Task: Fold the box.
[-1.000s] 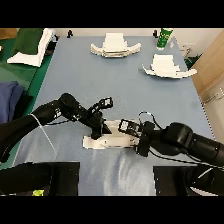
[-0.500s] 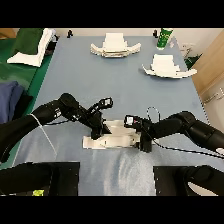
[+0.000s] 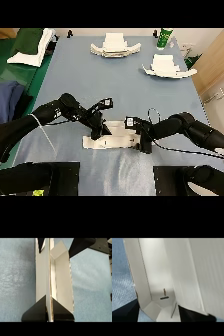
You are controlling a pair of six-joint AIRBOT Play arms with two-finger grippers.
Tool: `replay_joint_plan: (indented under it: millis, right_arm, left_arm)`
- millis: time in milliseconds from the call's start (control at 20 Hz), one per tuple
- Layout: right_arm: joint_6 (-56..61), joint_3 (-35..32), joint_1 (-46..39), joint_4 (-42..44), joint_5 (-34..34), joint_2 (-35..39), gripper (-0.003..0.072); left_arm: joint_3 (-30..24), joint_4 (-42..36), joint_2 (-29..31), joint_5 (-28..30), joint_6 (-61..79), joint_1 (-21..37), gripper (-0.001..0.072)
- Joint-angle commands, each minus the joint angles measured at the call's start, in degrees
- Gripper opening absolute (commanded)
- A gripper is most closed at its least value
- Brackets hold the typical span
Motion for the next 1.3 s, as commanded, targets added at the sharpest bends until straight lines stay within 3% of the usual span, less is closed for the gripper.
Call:
replay_joint_plan:
  millis: [0, 150, 400, 1050, 1150, 1250]
  right_arm:
    - [-0.04, -2.97, -0.22, 0.31, 5.79, -0.07, 0.072]
    - [-1.75, -5.22, -0.22, 0.63, 10.45, -0.07, 0.072]
    - [-9.05, -5.33, -0.2, 4.02, 9.81, 1.16, 0.072]
    - [-11.63, -5.33, -0.15, 6.03, 9.75, -0.39, 0.0713]
    - [-12.17, -5.33, -0.13, 6.86, 9.42, -0.76, 0.0651]
    - [-12.92, -5.33, -0.13, 7.06, 8.7, -0.79, 0.0651]
  left_arm:
    - [0.07, -0.02, 0.0, 0.07, 0.02, 0.02, 0.0013]
    - [0.07, -0.02, 0.0, 0.07, 0.02, 0.02, 0.0014]
    - [0.07, -0.02, 0.0, 0.07, 0.02, 0.02, 0.0013]
    - [0.07, -0.02, 0.0, 0.04, 0.02, 0.02, 0.0013]
    - [0.07, -0.02, 0.0, 0.07, 0.02, 0.02, 0.0014]
    - [0.07, -0.02, 0.0, 0.07, 0.02, 0.02, 0.0013]
